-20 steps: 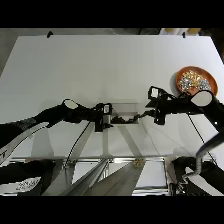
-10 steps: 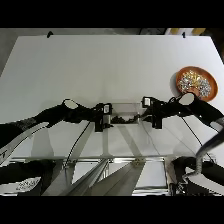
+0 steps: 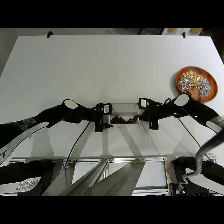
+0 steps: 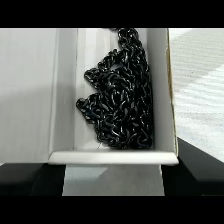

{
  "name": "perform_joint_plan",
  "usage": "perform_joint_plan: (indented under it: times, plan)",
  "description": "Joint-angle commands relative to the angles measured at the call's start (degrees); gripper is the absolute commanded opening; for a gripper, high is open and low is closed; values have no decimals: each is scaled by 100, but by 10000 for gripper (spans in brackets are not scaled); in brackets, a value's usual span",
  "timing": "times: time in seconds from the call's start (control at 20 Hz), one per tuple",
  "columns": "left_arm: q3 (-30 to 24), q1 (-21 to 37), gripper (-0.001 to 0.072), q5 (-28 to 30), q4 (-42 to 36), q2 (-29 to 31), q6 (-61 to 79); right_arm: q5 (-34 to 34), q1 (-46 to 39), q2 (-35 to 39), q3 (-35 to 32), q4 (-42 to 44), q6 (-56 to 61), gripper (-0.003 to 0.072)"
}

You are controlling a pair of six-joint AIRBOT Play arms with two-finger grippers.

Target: Fold the box and place the chain.

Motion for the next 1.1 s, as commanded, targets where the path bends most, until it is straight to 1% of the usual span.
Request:
perform_joint_plan:
  times: [0.0, 0.1, 0.2, 0.3, 0.4, 0.55, 0.7, 0.85, 1.0, 1.05]
  plan:
    - [-2, 2, 389, 0, 2, 2, 2, 96, 11, 586, -2, -321, 551, 16]
    - [-2, 2, 389, 0, 0, 2, 0, 195, 13, 1209, 0, -372, 920, 16]
    - [-2, 2, 389, 0, 2, 2, 2, 188, 168, 1912, 0, -59, 1110, 16]
    - [-2, 2, 389, 0, 2, 2, 2, 42, 483, 2529, 0, 275, 1152, 16]
    - [-2, 2, 389, 0, 0, 2, 2, -260, 822, 2850, 0, 673, 1156, 16]
    - [-2, 2, 389, 0, 2, 2, 2, -704, 1316, 2822, 0, 1329, 1156, 16]
    - [-2, 2, 389, 0, 0, 2, 2, -1327, 1786, 2573, -2, 1364, 1161, 16]
    - [-2, 2, 389, 2, 0, 2, 2, -1388, 2006, 2149, -2, 1362, 1161, 16]
    - [-2, 2, 389, 0, 2, 2, 2, -1443, 2015, 1670, -2, 1224, 1285, 19]
    - [-2, 2, 389, 0, 2, 2, 2, -1460, 2015, 1543, -2, 1097, 1307, 83]
